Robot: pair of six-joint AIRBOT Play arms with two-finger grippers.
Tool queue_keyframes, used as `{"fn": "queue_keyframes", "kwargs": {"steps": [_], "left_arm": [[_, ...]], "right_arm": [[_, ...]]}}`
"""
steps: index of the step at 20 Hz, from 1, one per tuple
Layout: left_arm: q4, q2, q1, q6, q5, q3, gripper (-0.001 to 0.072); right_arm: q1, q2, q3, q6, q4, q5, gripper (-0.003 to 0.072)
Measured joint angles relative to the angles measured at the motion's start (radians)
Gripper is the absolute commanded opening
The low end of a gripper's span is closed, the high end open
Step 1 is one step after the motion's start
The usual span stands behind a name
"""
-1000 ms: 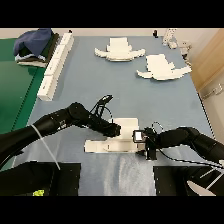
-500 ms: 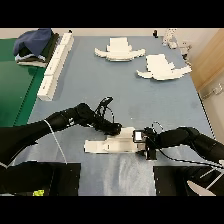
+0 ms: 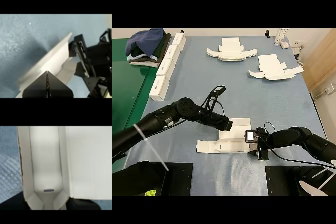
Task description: Fold the box.
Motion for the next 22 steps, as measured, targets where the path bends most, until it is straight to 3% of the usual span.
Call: {"fn": "queue_keyframes", "kwargs": {"steps": [6, 12, 13, 14, 15, 22], "left_arm": [[0.099, 0.250, -0.014, 0.050, -0.057, -0.124, 0.0011], [0.174, 0.385, -0.023, 0.284, -0.080, -0.241, 0.0022], [0.171, 0.396, -0.008, 0.354, -0.084, -0.256, 0.0304], [0.160, 0.404, 0.013, 0.435, -0.089, -0.274, 0.0654], [0.140, 0.411, 0.037, 0.520, -0.092, -0.294, 0.0698], [0.068, 0.422, 0.126, 0.924, -0.109, -0.416, 0.0698]], "right_arm": [[0.000, 0.000, 0.000, 0.000, 0.000, 0.000, 0.0450], [0.000, 0.000, 0.000, 0.000, 0.000, 0.000, 0.0450], [0.000, 0.000, 0.000, 0.000, 0.000, 0.000, 0.0450], [0.000, 0.000, 0.000, 0.000, 0.000, 0.000, 0.0450], [0.000, 0.000, 0.000, 0.000, 0.000, 0.000, 0.0450], [0.000, 0.000, 0.000, 0.000, 0.000, 0.000, 0.0450]]}}
